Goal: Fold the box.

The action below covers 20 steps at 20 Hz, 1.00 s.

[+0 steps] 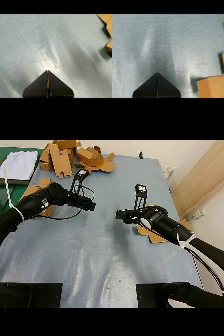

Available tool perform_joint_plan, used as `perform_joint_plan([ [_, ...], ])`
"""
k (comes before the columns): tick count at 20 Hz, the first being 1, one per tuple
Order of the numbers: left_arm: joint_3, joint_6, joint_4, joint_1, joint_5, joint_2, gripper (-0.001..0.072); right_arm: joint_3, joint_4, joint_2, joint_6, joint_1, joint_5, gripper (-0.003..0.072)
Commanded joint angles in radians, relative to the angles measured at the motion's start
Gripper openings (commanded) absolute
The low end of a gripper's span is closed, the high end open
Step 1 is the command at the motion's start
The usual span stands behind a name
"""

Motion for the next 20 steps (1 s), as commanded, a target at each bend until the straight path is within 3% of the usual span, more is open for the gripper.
perform_joint_plan([
  [1, 0.001, 0.000, 0.000, 0.000, 0.000, 0.000, 0.0012, 0.001, 0.000, 0.000, 0.000, 0.000, 0.000, 0.0002],
  [15, 0.001, 0.000, -0.002, 0.000, 0.001, 0.000, 0.0012, 0.001, 0.042, 0.000, 0.020, 0.000, -0.003, 0.0002],
  [20, 0.004, 0.002, -0.105, 0.000, 0.012, 0.000, 0.0013, 0.001, 0.080, 0.000, 0.066, 0.000, -0.089, 0.0002],
])
